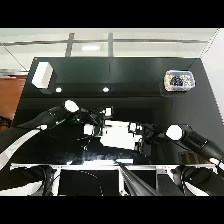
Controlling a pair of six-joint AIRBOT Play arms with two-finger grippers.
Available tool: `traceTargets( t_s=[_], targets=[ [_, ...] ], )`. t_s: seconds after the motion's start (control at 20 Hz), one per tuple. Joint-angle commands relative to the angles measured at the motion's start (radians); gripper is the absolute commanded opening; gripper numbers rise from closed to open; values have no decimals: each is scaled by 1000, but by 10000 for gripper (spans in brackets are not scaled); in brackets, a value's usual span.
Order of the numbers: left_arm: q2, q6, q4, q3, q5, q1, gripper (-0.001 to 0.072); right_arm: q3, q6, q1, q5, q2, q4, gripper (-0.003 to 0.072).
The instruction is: Fold the box and place the chain.
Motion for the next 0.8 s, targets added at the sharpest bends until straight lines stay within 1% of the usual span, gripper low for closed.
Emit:
traceTargets(
  t_s=[0.0, 0.2, 0.3, 0.75],
  targets=[
    [0, -4, -3, 0, -3, 0, 27, 13, 53, 16, -54, 41, 19, 698],
    [0, -4, -3, 0, -3, 0, 27, 17, 64, -9, -54, 145, -14, 698],
    [0, -4, -3, 0, -3, 0, 27, 17, 65, -9, -56, 172, -25, 698],
    [0, -4, -3, 0, -10, 0, 27, 35, 67, -9, -82, 174, -188, 698]
  ],
)
